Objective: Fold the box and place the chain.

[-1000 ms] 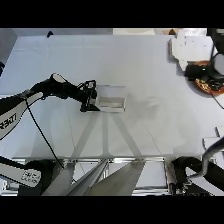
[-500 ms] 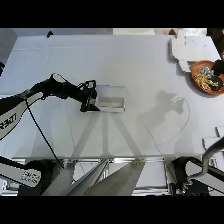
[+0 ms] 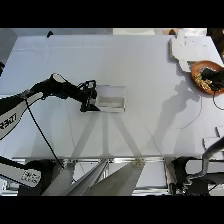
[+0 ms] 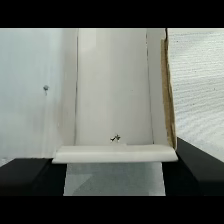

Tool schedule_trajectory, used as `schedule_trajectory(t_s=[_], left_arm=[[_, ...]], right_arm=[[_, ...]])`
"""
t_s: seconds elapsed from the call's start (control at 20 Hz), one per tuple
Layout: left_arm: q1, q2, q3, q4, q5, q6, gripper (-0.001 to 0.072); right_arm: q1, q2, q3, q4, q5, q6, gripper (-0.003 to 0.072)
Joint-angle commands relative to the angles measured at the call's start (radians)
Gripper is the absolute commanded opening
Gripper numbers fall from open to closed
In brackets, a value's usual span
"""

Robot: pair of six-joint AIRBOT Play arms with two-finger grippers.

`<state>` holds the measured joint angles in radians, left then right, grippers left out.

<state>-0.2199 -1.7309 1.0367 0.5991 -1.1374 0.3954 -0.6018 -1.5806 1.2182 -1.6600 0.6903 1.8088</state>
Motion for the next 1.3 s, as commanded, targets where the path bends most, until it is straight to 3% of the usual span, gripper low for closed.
schedule_trajectory(t_s=[0.0,0.2,0.45,0.6,0.7,0.75,1.05,1.25], left_arm=[[0.000,0.000,0.000,0.000,0.000,0.000,0.0331],[0.000,0.000,0.000,0.000,0.000,0.000,0.0331],[0.000,0.000,0.000,0.000,0.000,0.000,0.0331],[0.000,0.000,0.000,0.000,0.000,0.000,0.0331],[0.000,0.000,0.000,0.000,0.000,0.000,0.0331],[0.000,0.000,0.000,0.000,0.000,0.000,0.0331],[0.000,0.000,0.000,0.000,0.000,0.000,0.0331],[0.000,0.000,0.000,0.000,0.000,0.000,0.0331]], right_arm=[[-0.005,-0.093,0.031,0.016,-0.066,-0.011,0.0544],[-0.005,-0.149,0.076,0.017,-0.070,-0.011,0.0523],[-0.005,-0.162,0.077,0.016,-0.045,-0.011,0.0388],[-0.005,-0.162,0.077,0.016,-0.026,-0.011,0.0247],[-0.005,-0.162,0.078,0.016,-0.014,-0.011,0.0050],[-0.005,-0.161,0.078,0.016,-0.011,-0.011,0.0014],[-0.004,-0.091,0.078,0.018,-0.005,-0.015,0.0012],[-0.004,0.021,0.078,0.018,0.055,-0.156,0.0010]])
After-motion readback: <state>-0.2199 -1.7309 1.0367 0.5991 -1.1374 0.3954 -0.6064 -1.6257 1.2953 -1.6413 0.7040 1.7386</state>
